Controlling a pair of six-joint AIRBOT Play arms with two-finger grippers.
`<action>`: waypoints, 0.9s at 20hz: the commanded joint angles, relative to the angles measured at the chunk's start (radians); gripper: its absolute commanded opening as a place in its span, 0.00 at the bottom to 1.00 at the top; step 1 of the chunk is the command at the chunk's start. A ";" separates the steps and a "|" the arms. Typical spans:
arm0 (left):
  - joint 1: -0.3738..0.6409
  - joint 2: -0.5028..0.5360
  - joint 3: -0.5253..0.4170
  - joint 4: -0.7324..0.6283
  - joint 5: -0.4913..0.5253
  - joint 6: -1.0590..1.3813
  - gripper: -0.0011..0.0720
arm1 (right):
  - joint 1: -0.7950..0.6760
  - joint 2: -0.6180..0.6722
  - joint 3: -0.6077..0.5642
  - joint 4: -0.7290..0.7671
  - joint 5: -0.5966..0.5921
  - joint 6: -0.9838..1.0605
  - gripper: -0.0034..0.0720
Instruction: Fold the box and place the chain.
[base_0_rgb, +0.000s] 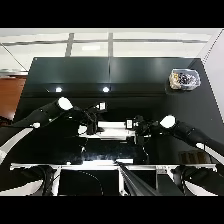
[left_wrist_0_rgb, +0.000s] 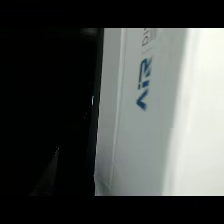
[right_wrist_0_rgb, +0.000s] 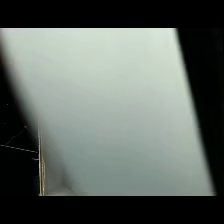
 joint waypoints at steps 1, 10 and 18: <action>0.026 0.023 0.026 0.065 -0.043 -0.105 0.82 | 0.000 0.000 -0.001 -0.001 0.000 0.001 0.76; 0.197 0.249 0.059 0.301 -0.458 -0.681 0.05 | 0.000 0.000 -0.001 -0.001 0.000 0.000 0.76; -0.013 0.250 -0.161 -0.401 -0.074 -0.548 0.05 | 0.000 0.000 -0.001 -0.001 -0.002 0.001 0.76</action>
